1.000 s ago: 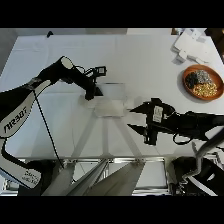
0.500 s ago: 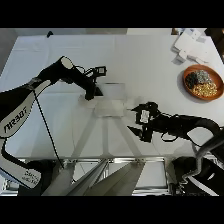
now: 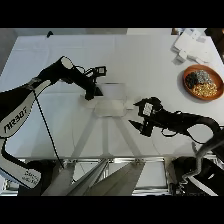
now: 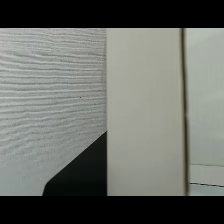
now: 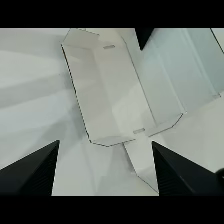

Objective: Fold the box and place the chain.

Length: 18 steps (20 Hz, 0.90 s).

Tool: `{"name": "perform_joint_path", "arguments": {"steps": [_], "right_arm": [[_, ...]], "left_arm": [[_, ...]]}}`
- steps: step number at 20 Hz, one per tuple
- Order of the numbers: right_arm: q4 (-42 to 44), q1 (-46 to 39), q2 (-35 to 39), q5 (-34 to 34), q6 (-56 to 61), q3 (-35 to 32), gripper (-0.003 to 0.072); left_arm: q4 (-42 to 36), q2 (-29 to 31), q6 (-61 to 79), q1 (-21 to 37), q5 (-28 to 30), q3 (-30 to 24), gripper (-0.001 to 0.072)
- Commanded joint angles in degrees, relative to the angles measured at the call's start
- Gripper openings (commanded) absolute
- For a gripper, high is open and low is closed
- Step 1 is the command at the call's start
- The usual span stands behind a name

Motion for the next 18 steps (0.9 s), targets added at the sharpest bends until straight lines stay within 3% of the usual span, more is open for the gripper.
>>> {"name": "perform_joint_path", "arguments": {"steps": [1, 3, 7, 10, 13, 18], "right_arm": [[0.50, -4.33, -2.82, 2.19, -1.97, -0.04, 0.0712], [3.34, -6.80, -7.02, 4.28, -9.79, -0.04, 0.0695], [19.61, -10.99, -17.35, 5.77, -33.62, -0.02, 0.0695], [23.32, -11.13, -21.84, 3.10, -45.00, -0.02, 0.0696], [26.82, -11.10, -23.17, -3.87, -48.24, -0.02, 0.0695], [26.86, -11.10, -23.26, -4.66, -48.24, -0.02, 0.0695]], "left_arm": [[0.02, -0.02, 0.00, -0.02, 0.00, -0.02, 0.0010], [0.02, -0.02, 0.00, -0.02, 0.00, -0.02, 0.0010], [0.02, -0.02, 0.00, -0.02, 0.00, -0.02, 0.0010], [0.02, -0.02, 0.00, -0.02, 0.00, -0.02, 0.0010], [0.02, -0.02, 0.00, -0.02, 0.00, 0.00, 0.0010], [0.02, -0.02, 0.00, -0.02, 0.00, -0.02, 0.0010]]}}
